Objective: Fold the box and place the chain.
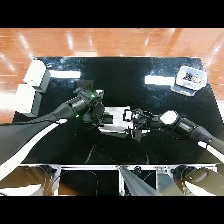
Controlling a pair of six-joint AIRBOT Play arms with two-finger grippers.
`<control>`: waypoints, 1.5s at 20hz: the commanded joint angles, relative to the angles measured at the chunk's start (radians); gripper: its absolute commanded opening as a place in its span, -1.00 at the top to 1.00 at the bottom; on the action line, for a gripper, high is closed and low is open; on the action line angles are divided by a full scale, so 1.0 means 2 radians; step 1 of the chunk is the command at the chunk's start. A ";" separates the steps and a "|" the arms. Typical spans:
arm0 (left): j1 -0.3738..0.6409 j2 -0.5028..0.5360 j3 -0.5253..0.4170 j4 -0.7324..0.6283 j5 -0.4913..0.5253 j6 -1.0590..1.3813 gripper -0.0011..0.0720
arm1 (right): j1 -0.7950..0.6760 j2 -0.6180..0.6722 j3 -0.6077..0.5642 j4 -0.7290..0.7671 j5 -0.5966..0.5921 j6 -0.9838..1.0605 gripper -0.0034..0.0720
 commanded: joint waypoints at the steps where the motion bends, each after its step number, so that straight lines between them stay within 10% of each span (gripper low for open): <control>1: 0.000 0.000 0.000 0.000 0.002 0.002 0.91 | 0.000 0.000 0.000 0.000 0.000 0.002 -0.64; 5: 0.000 0.000 0.000 0.000 0.002 0.002 0.91 | 0.000 0.000 0.000 -0.001 0.000 0.002 -0.24; 7: 0.000 0.000 0.000 0.000 0.002 0.002 0.91 | 0.000 0.000 0.000 0.000 0.000 0.002 -0.73; 9: 0.000 0.000 0.000 0.000 0.002 0.002 0.91 | 0.000 0.000 0.000 -0.001 0.000 0.002 -0.69; 11: 0.000 0.000 0.000 0.000 0.002 0.002 0.91 | 0.000 0.000 0.000 -0.001 0.001 0.002 -0.16; 14: 0.000 0.000 0.000 0.000 0.002 0.002 0.91 | -0.003 0.000 0.000 -0.004 0.000 0.006 -0.07; 16: 0.000 0.000 0.000 0.000 0.002 0.002 0.91 | -0.024 0.002 0.000 -0.003 0.002 0.078 0.86; 24: 0.000 0.000 0.000 0.002 0.001 0.002 0.91 | -0.206 0.016 0.004 0.004 0.292 0.284 0.82; 30: 0.000 0.000 0.000 0.014 0.002 -0.009 0.92 | -0.275 0.036 0.032 0.036 0.319 0.521 0.82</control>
